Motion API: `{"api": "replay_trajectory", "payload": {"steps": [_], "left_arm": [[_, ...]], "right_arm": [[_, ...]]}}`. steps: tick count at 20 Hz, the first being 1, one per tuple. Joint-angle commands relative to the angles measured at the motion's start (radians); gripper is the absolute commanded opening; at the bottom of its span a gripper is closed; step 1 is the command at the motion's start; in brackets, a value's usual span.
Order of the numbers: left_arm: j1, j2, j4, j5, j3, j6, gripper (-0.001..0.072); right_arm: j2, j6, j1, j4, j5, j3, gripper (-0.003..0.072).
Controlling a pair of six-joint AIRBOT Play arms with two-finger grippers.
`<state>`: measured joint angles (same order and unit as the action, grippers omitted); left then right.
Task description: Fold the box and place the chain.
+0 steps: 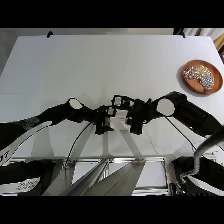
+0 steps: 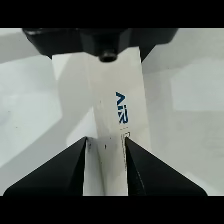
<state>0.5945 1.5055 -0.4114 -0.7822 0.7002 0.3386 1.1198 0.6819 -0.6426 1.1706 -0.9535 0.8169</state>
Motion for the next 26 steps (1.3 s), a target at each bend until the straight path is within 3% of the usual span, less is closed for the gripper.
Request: {"api": "replay_trajectory", "payload": {"steps": [1,20,22,26], "left_arm": [[0.000,0.000,0.000,0.000,0.000,0.002,0.0253],[0.000,0.000,0.000,0.000,0.000,0.002,0.0253],[0.000,0.000,0.000,0.000,0.000,0.002,0.0253],[0.000,0.000,0.000,0.000,0.000,0.002,0.0253]], "right_arm": [[-0.001,0.000,0.000,0.012,0.023,-0.007,0.0213],[-0.001,0.002,-0.029,0.026,0.098,-0.058,0.0212],[-0.001,0.002,-0.028,0.026,0.119,-0.058,0.0174],[-0.001,0.002,-0.029,0.026,0.118,-0.058,0.0174]]}}
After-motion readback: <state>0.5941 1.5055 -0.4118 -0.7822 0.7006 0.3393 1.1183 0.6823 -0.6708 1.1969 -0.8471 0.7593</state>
